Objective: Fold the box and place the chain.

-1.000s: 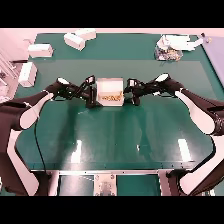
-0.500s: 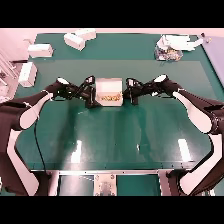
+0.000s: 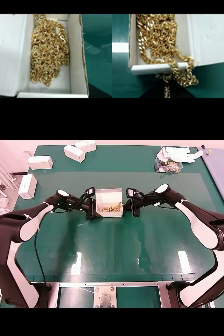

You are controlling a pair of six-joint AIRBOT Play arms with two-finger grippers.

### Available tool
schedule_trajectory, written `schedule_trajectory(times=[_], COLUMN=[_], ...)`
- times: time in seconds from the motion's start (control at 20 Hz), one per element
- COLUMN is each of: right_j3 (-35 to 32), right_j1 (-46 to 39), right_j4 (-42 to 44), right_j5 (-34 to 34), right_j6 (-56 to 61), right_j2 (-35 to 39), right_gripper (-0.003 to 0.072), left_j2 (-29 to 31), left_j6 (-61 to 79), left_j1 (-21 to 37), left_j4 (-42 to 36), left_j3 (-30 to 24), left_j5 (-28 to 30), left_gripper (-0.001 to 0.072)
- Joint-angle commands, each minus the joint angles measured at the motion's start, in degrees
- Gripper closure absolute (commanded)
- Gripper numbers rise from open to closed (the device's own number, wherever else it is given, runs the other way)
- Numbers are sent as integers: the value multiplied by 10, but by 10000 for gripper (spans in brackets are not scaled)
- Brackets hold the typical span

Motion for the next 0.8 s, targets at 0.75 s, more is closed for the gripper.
schedule_trajectory(times=[0.75], right_j3=[1], right_j1=[1], right_j4=[9], right_j5=[-30], right_j6=[61], right_j2=[234], right_gripper=[680], left_j2=[0], left_j6=[1], left_j1=[-1], left_j4=[3], left_j3=[0], left_j5=[-5], left_gripper=[80])
